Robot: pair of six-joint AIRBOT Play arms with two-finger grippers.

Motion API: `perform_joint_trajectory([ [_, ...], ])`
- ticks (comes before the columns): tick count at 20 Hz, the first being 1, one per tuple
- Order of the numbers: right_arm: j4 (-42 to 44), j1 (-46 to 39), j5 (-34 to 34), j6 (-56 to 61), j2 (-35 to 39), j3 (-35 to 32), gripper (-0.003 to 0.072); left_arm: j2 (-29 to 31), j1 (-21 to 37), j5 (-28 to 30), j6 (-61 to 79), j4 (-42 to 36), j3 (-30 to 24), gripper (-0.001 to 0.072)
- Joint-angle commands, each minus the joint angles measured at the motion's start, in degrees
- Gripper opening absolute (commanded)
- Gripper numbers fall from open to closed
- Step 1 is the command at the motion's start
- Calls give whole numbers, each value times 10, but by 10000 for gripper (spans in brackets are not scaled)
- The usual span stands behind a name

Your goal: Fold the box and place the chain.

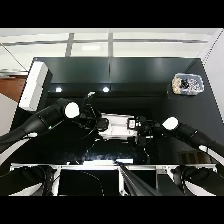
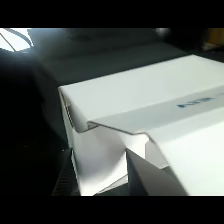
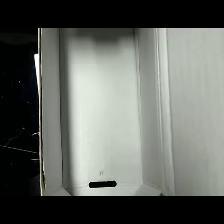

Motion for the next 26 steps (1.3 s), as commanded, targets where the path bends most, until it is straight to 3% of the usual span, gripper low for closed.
perform_joint_trajectory([
  [1,0,1,0,0,0,0,473,0,-5,1,-44,41,0,392],
  [9,0,1,0,0,0,0,474,0,-67,11,-157,156,12,391],
  [11,0,1,0,0,0,0,474,0,-72,11,-160,159,15,230],
  [21,0,1,0,0,0,0,473,-6,-92,-7,-173,162,28,230],
  [26,0,1,0,0,0,0,473,-40,-102,-27,-191,181,43,229],
])
